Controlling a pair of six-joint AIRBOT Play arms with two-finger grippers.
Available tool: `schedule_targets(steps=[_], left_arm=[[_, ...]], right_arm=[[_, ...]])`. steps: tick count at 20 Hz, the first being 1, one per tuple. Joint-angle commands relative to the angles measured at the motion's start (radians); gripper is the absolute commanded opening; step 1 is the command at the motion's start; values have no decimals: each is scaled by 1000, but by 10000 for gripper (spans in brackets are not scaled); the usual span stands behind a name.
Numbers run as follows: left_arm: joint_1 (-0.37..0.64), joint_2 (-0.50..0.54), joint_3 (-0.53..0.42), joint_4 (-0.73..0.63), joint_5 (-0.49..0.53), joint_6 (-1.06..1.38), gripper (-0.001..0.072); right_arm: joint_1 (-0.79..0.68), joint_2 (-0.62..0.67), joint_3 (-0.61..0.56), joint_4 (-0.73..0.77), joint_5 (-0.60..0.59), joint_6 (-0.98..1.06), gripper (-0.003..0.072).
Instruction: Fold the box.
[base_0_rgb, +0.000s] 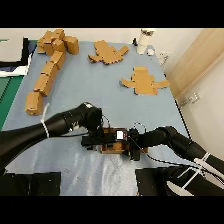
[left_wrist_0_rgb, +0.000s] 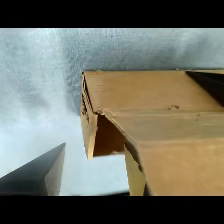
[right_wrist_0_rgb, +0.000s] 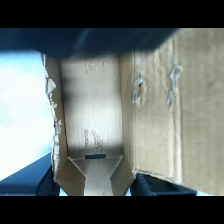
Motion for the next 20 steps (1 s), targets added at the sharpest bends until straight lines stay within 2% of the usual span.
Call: schedule_targets(steps=[1, 6, 9, 13, 20], left_arm=[[101, 6, 1, -162, -56, 68, 540], [197, 6, 1, -315, -66, 193, 541], [198, 0, 1, -287, -64, 214, 541], [189, -3, -2, -185, -56, 220, 541], [182, -13, -2, -169, 8, 214, 542]], right_arm=[[0, 0, 0, 0, 0, 1, 515], [0, 0, 0, 0, 0, 1, 515], [0, 0, 0, 0, 0, 1, 515], [0, 0, 0, 0, 0, 1, 515], [0, 0, 0, 0, 0, 1, 515]])
